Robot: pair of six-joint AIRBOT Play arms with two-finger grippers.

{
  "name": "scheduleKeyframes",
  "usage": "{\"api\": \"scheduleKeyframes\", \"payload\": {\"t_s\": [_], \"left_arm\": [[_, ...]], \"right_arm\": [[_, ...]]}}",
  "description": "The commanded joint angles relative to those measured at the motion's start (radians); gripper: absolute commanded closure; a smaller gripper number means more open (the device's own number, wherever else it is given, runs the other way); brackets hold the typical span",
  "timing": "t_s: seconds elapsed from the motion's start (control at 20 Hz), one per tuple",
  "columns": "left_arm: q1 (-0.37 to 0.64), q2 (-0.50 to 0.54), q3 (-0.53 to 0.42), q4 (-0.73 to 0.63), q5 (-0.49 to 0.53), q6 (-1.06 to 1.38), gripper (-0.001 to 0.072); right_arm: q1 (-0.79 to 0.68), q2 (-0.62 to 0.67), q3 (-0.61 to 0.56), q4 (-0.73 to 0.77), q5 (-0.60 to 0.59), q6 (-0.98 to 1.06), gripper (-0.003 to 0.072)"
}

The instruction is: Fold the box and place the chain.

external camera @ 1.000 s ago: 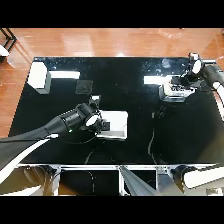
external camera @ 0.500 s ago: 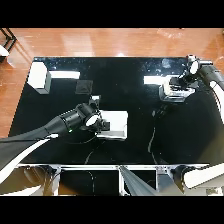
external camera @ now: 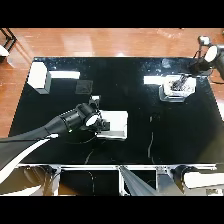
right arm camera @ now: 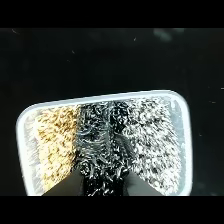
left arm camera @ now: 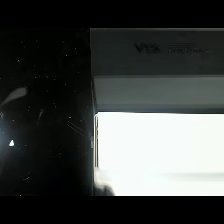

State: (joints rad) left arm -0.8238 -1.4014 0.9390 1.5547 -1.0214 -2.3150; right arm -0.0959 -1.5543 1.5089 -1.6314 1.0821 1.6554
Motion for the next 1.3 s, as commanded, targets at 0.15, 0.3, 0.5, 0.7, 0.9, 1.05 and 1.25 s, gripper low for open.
{"api": "scheduleKeyframes", "payload": {"t_s": [0.15, 0.3, 0.5, 0.7, 0.9, 1.05, 1.25], "left_arm": [[0.021, 0.000, 0.000, 0.008, -0.002, -0.019, 0.0694], [0.020, 0.000, 0.000, 0.008, 0.000, -0.019, 0.0694], [0.020, 0.000, 0.000, 0.008, 0.002, -0.019, 0.0694], [0.020, 0.000, 0.000, 0.008, 0.011, -0.019, 0.0694], [0.019, -0.001, 0.000, 0.008, 0.011, -0.019, 0.0693], [0.018, 0.000, 0.000, 0.007, 0.011, -0.019, 0.0694], [0.018, 0.000, 0.000, 0.004, 0.008, -0.019, 0.0693]], "right_arm": [[-0.012, 0.191, 0.000, 0.096, 0.067, -0.062, 0.0668], [-0.012, 0.291, -0.023, 0.140, 0.072, -0.093, 0.0667], [-0.006, 0.428, -0.052, 0.215, 0.100, -0.135, 0.0668], [0.057, 0.552, -0.084, 0.240, 0.209, -0.172, 0.0668], [0.189, 0.654, -0.108, 0.245, 0.281, -0.176, 0.0668], [0.294, 0.680, -0.108, 0.261, 0.346, -0.176, 0.0668], [0.419, 0.679, -0.108, 0.398, 0.410, -0.197, 0.0668]]}}
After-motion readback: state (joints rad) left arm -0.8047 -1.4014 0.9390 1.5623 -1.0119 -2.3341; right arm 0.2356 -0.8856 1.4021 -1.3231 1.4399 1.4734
